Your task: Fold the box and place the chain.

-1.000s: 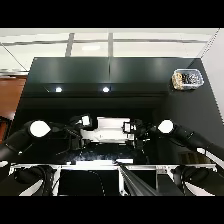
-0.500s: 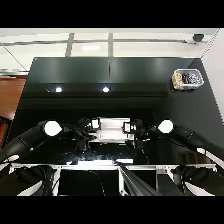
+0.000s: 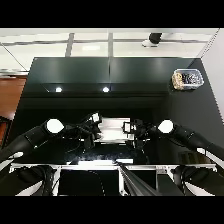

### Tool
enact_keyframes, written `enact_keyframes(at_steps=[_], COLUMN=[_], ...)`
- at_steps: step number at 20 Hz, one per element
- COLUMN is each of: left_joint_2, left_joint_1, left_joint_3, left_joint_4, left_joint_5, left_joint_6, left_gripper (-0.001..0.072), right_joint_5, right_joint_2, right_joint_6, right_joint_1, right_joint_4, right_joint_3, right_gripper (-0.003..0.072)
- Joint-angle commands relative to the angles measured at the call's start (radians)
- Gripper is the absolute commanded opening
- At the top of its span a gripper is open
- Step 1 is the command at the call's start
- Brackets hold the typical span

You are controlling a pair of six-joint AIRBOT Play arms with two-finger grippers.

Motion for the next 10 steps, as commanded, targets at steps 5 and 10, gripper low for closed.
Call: enact_keyframes(at_steps=[5,10], left_joint_2=[-0.034,-0.034], left_joint_1=[0.0,0.0], left_joint_3=[0.001,0.001], left_joint_4=[-0.031,-0.017], left_joint_5=[-0.006,-0.01], left_joint_6=[0.05,0.05], left_gripper=[0.0151,0.0319], right_joint_5=[0.0,0.0], right_joint_2=[-0.001,-0.001], right_joint_6=[0.0,0.0], right_joint_1=[0.001,0.001], right_joint_4=[0.0,0.0], right_joint_3=[0.0,0.0], right_gripper=[0.0181,0.0181])
